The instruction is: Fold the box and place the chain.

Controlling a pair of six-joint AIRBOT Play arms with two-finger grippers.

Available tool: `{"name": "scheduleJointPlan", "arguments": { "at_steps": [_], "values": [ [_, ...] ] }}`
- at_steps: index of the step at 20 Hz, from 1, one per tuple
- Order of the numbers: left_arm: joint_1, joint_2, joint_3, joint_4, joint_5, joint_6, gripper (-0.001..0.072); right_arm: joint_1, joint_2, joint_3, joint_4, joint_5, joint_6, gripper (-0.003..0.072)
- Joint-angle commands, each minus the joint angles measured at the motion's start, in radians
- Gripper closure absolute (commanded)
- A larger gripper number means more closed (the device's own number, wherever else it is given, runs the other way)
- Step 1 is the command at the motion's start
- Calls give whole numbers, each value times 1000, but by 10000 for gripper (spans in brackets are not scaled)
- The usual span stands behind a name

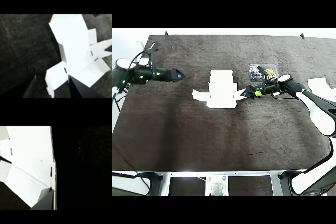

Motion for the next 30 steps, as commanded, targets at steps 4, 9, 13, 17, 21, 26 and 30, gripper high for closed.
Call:
{"name": "scheduleJointPlan", "arguments": {
  "at_steps": [4,9,13,17,21,26,30],
  "values": [
    [-111,-289,362,104,-164,-163,237,0,0,0,0,0,-17,676],
    [-173,-422,491,82,-136,-201,236,1,0,-2,0,2,-19,676],
    [-179,-532,595,-14,-270,-217,237,0,0,-6,0,0,-26,676],
    [-199,-574,609,-21,-238,-221,238,1,0,-6,0,1,-26,676],
    [-199,-588,609,-36,-240,-213,238,1,0,-6,0,1,-26,676],
    [-201,-601,609,-73,-248,-206,237,1,0,-6,0,1,-26,676],
    [-236,-603,609,-58,-206,-204,238,5,0,-6,0,1,-26,676]
  ]
}}
